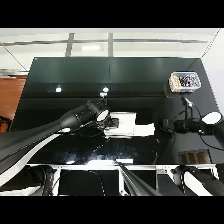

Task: Fold the box and place the chain.

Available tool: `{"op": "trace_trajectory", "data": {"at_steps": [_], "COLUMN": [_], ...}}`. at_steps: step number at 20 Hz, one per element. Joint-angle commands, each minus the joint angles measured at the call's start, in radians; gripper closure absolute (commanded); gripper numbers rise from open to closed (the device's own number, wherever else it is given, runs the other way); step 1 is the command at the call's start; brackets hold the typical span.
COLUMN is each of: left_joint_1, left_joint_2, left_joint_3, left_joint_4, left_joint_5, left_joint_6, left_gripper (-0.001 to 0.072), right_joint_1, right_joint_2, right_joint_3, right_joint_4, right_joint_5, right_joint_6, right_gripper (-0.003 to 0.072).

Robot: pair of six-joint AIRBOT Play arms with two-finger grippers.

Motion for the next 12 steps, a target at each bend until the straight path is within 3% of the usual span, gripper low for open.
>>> {"op": "trace_trajectory", "data": {"at_steps": [1, 4, 7, 8, 9, 10, 11, 12], "left_joint_1": [0.000, 0.000, 0.000, 0.000, 0.000, 0.000, 0.000, 0.000], "left_joint_2": [0.000, 0.000, 0.000, 0.000, 0.000, 0.000, 0.000, 0.000], "left_joint_3": [0.001, 0.001, 0.001, 0.001, 0.001, 0.001, 0.001, 0.001], "left_joint_4": [0.000, 0.000, 0.000, 0.000, 0.000, 0.000, 0.000, 0.000], "left_joint_5": [0.000, 0.000, 0.000, 0.000, -0.001, -0.001, -0.001, -0.001], "left_joint_6": [0.000, 0.000, 0.000, 0.000, 0.000, 0.000, 0.000, 0.000], "left_gripper": [0.0682, 0.0681, 0.0681, 0.0681, 0.0681, 0.0681, 0.0681, 0.0681], "right_joint_1": [0.001, 0.085, 0.145, 0.151, 0.151, 0.151, 0.151, 0.151], "right_joint_2": [-0.071, -0.157, -0.178, -0.178, -0.178, -0.178, -0.178, -0.178], "right_joint_3": [-0.061, -0.059, -0.038, -0.019, 0.006, 0.030, 0.053, 0.067], "right_joint_4": [0.166, 0.375, 0.431, 0.429, 0.429, 0.430, 0.428, 0.430], "right_joint_5": [0.042, 0.080, 0.081, 0.099, 0.129, 0.149, 0.172, 0.188], "right_joint_6": [-0.026, -0.161, -0.193, -0.192, -0.192, -0.192, -0.192, -0.192], "right_gripper": [0.0671, 0.0671, 0.0657, 0.0564, 0.0517, 0.0399, 0.0160, 0.0010]}}
